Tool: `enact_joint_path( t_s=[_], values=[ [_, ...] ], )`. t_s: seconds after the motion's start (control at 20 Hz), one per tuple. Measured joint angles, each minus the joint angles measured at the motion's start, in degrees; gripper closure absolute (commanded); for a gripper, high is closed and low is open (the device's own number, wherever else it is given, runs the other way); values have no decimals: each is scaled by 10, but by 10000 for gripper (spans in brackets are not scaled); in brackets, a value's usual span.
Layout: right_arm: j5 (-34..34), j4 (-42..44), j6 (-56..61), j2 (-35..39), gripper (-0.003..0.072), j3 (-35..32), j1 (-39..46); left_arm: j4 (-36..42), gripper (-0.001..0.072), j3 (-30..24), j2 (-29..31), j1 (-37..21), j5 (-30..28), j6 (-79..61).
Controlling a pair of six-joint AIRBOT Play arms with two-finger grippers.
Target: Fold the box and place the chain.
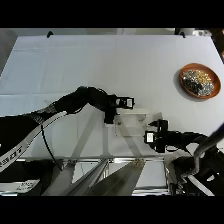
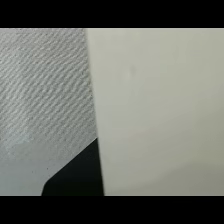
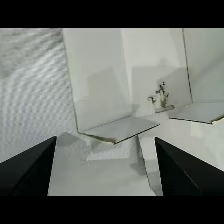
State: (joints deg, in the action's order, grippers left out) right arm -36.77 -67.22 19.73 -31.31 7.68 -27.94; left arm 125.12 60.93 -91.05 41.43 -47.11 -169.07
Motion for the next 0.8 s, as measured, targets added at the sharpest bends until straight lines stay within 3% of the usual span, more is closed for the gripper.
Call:
enact_joint_path(
  t_s=[0.3, 0.8],
  values=[
    [97, 2, 0, -47, -8, 1, -2, 0, 697, 0, 0, 0, 0, 0],
    [82, 4, -1, -12, -7, 7, -2, 0, 697, 0, 0, 0, 0, 0]
  ],
)
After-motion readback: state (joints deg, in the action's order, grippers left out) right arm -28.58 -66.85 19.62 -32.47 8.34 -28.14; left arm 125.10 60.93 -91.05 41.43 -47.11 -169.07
